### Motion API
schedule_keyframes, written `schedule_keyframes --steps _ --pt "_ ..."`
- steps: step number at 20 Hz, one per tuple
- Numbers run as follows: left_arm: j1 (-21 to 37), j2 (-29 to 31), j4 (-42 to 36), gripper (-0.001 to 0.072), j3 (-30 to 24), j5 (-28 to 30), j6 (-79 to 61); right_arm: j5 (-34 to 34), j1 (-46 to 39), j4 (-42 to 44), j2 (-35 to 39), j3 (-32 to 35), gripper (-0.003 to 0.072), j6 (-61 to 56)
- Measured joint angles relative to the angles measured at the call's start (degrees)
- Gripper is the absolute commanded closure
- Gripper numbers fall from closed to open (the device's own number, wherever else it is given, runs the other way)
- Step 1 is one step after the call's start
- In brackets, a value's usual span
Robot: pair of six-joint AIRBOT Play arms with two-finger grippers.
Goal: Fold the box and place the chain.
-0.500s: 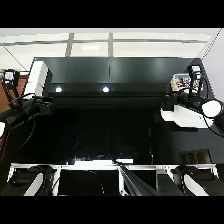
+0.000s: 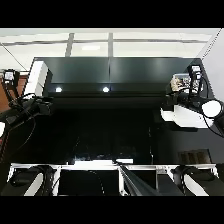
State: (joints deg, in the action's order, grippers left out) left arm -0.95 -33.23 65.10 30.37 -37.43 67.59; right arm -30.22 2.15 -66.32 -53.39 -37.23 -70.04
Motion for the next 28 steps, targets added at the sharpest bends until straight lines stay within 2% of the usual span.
schedule_keyframes --steps 10,13,14,15,16,17,18,20,24,28 --pt "0.0 0.0 0.0 0.0682 0.0 0.0 0.0 0.0 0.0 0.3 0.0 0.0 0.0668 0.0" --pt "0.0 -0.1 -0.3 0.0682 0.0 3.7 0.0 0.9 0.0 2.7 0.0 0.0 0.0666 0.0" --pt "0.0 -0.1 -0.7 0.0682 0.0 5.6 0.0 1.9 -0.1 3.1 0.0 0.0 0.0628 0.0" --pt "0.0 -0.2 -1.3 0.0682 0.0 7.3 0.1 2.9 -0.4 3.3 0.0 0.0 0.0319 -0.1" --pt "0.0 -0.2 -1.9 0.0682 0.0 9.0 0.1 4.1 -1.0 3.5 -0.1 0.0 -0.0026 -0.5" --pt "0.0 -0.2 -2.6 0.0680 0.0 10.6 0.1 5.3 -2.1 3.5 -0.3 0.0 -0.0026 -1.3" --pt "0.0 -0.2 -3.4 0.0620 0.0 11.7 0.1 6.2 -3.6 3.4 -0.5 0.0 -0.0026 -2.0" --pt "0.0 -0.2 -5.4 0.0005 0.0 13.2 0.1 6.5 -8.4 2.4 -1.3 -0.4 -0.0025 -4.2" --pt "0.0 -0.2 -8.7 0.0007 0.0 12.0 0.2 3.9 -26.6 -5.1 -5.2 -5.4 -0.0024 -13.4" --pt "-0.1 -0.8 -9.8 0.0007 0.0 8.3 0.2 -5.4 -46.4 -8.0 -12.3 -13.2 -0.0023 -16.7"
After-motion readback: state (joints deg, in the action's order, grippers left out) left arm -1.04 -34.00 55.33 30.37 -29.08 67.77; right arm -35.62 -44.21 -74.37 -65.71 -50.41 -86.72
